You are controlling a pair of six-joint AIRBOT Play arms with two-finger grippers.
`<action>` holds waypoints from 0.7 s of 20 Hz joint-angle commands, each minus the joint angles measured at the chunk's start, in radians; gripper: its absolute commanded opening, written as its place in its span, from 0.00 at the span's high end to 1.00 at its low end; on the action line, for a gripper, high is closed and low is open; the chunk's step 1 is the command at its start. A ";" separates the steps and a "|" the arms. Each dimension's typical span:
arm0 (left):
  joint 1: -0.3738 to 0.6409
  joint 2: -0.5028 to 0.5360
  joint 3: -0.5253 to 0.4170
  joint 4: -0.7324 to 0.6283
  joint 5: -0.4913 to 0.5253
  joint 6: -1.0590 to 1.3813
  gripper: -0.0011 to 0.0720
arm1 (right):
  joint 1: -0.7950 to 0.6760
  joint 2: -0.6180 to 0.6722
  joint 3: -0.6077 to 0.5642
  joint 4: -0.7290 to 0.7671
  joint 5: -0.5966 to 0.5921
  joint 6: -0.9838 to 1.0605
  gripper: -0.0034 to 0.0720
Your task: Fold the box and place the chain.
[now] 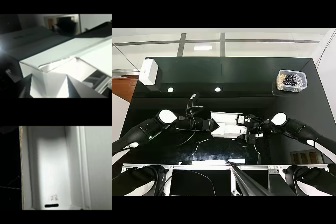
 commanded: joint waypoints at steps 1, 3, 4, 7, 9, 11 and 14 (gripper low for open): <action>-0.014 -0.001 0.001 0.002 0.026 -0.018 0.29 | 0.001 -0.001 -0.001 0.002 -0.001 0.000 0.40; -0.014 -0.001 0.001 0.013 0.029 -0.032 0.29 | 0.001 -0.001 -0.001 0.002 -0.002 0.000 0.40; -0.014 -0.001 0.001 0.029 0.031 -0.058 0.29 | 0.001 -0.001 -0.001 0.002 -0.001 0.000 0.40; -0.014 -0.001 0.001 0.054 0.033 -0.106 0.29 | 0.002 -0.001 -0.001 0.002 -0.001 0.000 0.40; -0.014 -0.001 0.001 0.054 0.033 -0.128 0.29 | 0.002 -0.001 -0.001 0.000 -0.001 0.000 0.40; -0.014 -0.001 0.001 0.054 0.024 -0.128 0.29 | 0.002 -0.001 -0.001 -0.001 -0.001 0.000 0.40; -0.014 -0.001 0.001 0.056 -0.009 -0.128 0.28 | 0.003 -0.001 0.000 -0.002 -0.001 0.000 0.40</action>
